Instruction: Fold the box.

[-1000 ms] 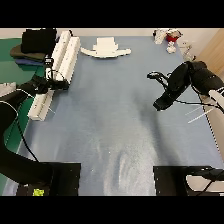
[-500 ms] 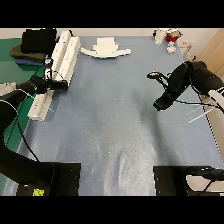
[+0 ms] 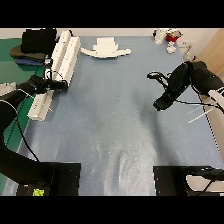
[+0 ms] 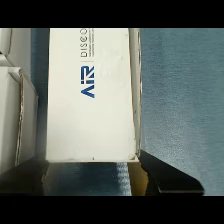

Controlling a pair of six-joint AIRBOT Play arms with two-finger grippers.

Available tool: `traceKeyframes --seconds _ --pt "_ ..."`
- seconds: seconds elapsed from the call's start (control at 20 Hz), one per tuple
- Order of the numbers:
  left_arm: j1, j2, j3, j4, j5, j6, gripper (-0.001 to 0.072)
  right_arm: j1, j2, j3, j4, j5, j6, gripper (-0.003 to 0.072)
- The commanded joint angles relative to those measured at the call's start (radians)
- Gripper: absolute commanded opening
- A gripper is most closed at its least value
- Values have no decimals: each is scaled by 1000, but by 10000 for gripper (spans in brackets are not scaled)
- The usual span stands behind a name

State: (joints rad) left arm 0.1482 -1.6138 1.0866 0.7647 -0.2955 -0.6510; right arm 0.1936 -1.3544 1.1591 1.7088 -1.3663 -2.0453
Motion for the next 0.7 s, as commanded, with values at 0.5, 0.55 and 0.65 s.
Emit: traceKeyframes --seconds 0.5,0.55,0.65 --pt "1 0 0 -8 -28 -1 684 0 0 1 0 0 0 3" --pt "1 1 1 -8 -30 -1 685 0 0 1 0 0 0 3" --pt "1 12 2 -8 -34 -1 685 0 0 1 1 0 0 3"
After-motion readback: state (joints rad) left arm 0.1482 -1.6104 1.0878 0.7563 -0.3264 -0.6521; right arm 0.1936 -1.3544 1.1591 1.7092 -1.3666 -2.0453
